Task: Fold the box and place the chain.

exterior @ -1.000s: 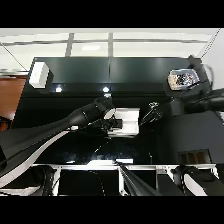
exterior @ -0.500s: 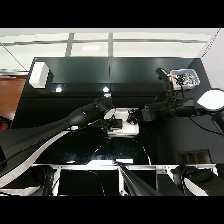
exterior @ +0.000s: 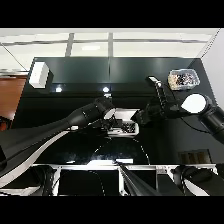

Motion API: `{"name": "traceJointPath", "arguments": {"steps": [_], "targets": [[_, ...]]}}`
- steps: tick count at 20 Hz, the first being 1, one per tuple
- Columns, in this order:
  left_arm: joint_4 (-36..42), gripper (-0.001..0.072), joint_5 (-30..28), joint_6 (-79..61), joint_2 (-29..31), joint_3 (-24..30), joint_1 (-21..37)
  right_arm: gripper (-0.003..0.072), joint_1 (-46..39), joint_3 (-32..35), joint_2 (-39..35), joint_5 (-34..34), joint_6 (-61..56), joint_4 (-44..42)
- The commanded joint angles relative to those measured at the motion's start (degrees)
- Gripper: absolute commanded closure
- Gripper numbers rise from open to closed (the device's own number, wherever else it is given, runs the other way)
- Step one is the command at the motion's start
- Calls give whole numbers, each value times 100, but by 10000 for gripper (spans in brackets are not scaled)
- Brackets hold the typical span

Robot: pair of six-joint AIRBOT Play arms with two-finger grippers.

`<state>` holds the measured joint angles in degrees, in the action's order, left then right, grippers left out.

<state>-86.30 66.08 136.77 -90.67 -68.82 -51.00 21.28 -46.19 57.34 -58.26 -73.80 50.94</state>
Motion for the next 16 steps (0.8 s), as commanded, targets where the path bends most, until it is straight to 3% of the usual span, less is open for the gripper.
{"name": "traceJointPath", "arguments": {"steps": [1,5,9,10,11,12,16], "targets": [[2,684,-52,-2,0,0,4,311,-328,-186,-55,-286,-122,422],[-24,683,46,-116,0,0,4,311,-1102,-361,-577,-756,-118,417],[2,682,42,-229,0,-4,7,311,-1246,-361,-763,-1180,-120,417],[0,610,79,-120,2,-9,4,310,-1248,-361,-765,-1257,-120,417],[0,363,151,35,4,-26,4,311,-1246,-361,-765,-1261,-120,420],[-22,190,295,122,7,-83,4,311,-1248,-361,-765,-1241,-122,417],[-76,182,483,-728,361,-393,2,311,-1248,-361,-763,-1202,-122,417]]}}
